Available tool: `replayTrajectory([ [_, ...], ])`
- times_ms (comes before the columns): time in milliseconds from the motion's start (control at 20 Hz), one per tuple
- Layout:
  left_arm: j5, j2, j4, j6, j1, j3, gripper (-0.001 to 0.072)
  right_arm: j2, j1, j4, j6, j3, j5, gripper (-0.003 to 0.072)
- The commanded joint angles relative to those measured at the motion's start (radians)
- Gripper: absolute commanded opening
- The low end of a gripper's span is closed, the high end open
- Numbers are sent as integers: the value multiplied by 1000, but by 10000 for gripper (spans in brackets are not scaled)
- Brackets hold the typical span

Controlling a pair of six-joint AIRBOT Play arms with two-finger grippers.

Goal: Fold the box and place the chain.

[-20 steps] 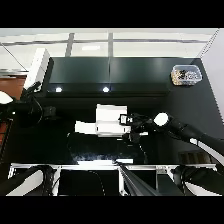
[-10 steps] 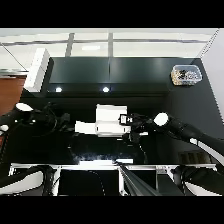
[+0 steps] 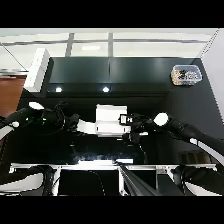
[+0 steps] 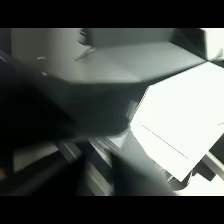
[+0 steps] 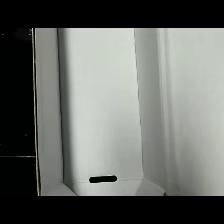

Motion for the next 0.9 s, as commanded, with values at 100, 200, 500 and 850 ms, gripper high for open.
replayTrajectory([
  [100, -126, -2, -6, 60, -6, 80, 500, 0, 0, 0, 0, 0, 0, 224],
  [200, -176, -2, -6, 79, -10, 108, 711, 0, 0, 0, 0, 0, 0, 224],
  [500, -211, 5, -7, 13, -15, 160, 709, 0, 0, 0, 0, 0, 0, 224],
  [850, -109, 119, 107, -151, -180, 166, 705, 0, 0, 0, 0, 0, 0, 223],
])
